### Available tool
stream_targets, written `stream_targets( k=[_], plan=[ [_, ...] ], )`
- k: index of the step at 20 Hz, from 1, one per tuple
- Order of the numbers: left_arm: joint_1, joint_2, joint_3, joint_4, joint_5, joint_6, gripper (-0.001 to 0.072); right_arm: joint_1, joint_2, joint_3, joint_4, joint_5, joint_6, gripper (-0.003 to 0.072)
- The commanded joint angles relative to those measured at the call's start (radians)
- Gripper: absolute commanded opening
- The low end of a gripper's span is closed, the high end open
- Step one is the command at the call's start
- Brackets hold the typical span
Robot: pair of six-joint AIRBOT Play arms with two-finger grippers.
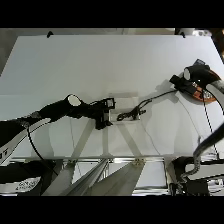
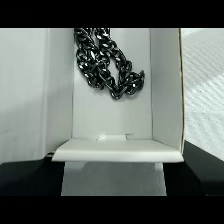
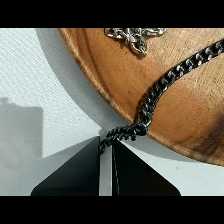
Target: Fold the box and place the chain.
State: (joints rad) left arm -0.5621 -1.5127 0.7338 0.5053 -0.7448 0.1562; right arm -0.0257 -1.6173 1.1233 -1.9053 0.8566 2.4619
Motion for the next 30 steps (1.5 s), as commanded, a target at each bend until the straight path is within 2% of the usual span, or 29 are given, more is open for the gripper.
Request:
stream_targets(
  k=[1,4,10,12,16,20,25,30],
  plan=[
    [0.0,0.0,0.0,0.0,0.0,0.0,0.001,0.001,0.003,0.0,-0.001,-0.003,-0.048,0.0017],
    [0.0,0.001,0.0,0.0,0.0,0.0,0.001,0.006,0.041,0.0,0.01,-0.008,-0.126,0.0016],
    [0.0,0.001,0.0,0.0,0.0,0.0,0.001,0.093,0.267,-0.015,0.026,0.079,-0.563,0.0016],
    [0.0,0.001,0.0,0.0,0.0,0.0,0.001,0.124,0.388,-0.044,0.097,0.095,-0.624,0.0016],
    [0.0,0.001,0.0,0.0,0.0,0.0,0.001,0.188,0.652,-0.124,0.336,0.097,-0.721,0.0016],
    [0.0,0.001,0.0,0.0,0.0,0.0,0.001,0.277,0.841,-0.138,0.414,0.129,-0.732,0.0016],
    [0.0,0.001,0.0,0.0,0.0,0.0,0.001,0.374,0.929,-0.138,0.665,0.134,-0.82,0.0017],
    [0.0,0.001,0.0,0.0,0.0,0.0,0.001,0.445,0.928,-0.139,0.694,0.17,-0.827,0.0018]
  ],
)
